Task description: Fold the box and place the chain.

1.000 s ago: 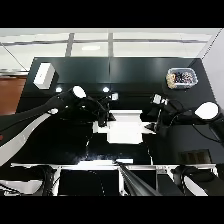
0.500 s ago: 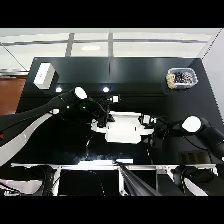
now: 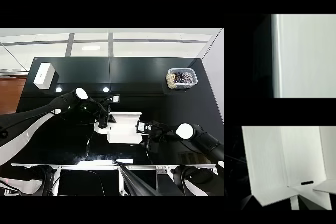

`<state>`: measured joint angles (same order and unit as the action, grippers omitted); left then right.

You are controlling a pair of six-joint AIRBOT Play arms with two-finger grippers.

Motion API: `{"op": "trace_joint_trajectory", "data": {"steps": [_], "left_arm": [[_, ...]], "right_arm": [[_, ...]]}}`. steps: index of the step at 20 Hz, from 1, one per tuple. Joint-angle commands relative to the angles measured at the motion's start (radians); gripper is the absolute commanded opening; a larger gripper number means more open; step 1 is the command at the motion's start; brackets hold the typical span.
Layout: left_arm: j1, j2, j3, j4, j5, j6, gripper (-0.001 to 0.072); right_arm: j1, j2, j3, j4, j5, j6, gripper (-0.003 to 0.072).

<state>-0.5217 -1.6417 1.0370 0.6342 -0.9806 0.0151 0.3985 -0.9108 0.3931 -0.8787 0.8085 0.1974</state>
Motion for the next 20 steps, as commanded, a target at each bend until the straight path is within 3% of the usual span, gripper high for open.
{"op": "trace_joint_trajectory", "data": {"steps": [1,11,20], "left_arm": [[0.0,-0.003,0.0,-0.018,-0.003,0.0,0.0025],[0.0,-0.003,0.001,-0.013,-0.015,0.005,0.0024],[-0.001,0.002,0.026,-0.01,0.01,0.004,0.0024]], "right_arm": [[0.009,0.0,-0.003,0.064,-0.084,-0.001,0.0635],[0.005,0.0,0.095,0.013,-0.142,-0.038,0.0636],[-0.116,-0.032,0.095,0.138,-0.154,-0.131,0.0635]]}}
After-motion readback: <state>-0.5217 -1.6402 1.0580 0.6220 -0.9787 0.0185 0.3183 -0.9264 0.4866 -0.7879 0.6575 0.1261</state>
